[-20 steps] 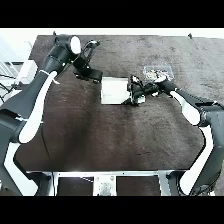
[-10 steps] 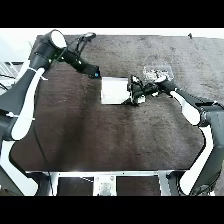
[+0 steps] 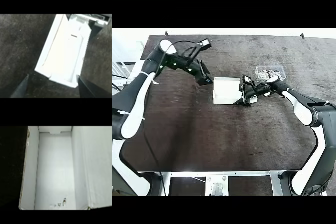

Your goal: Fold the box and place the chain.

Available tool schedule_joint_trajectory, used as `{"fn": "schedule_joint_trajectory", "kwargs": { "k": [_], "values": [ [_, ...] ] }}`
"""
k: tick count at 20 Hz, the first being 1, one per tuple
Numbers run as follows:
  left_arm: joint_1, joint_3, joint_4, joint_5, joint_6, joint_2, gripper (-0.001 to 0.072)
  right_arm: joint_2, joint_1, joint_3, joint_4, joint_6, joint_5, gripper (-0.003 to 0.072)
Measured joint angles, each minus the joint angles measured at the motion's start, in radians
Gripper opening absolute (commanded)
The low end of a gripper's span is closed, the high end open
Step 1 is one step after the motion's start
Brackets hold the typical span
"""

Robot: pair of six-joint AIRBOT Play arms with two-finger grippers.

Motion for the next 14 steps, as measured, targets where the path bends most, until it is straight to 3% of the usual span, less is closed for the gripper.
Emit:
{"fn": "schedule_joint_trajectory", "kwargs": {
  "k": [6,14],
  "values": [
    [0.066,-0.132,-0.132,0.014,0.271,0.000,0.0704,0.000,0.000,0.000,0.000,0.000,0.000,0.0594],
    [0.075,-0.177,-0.153,0.045,0.365,-0.006,0.0720,0.000,0.000,0.000,0.000,0.000,0.000,0.0594]
  ]
}}
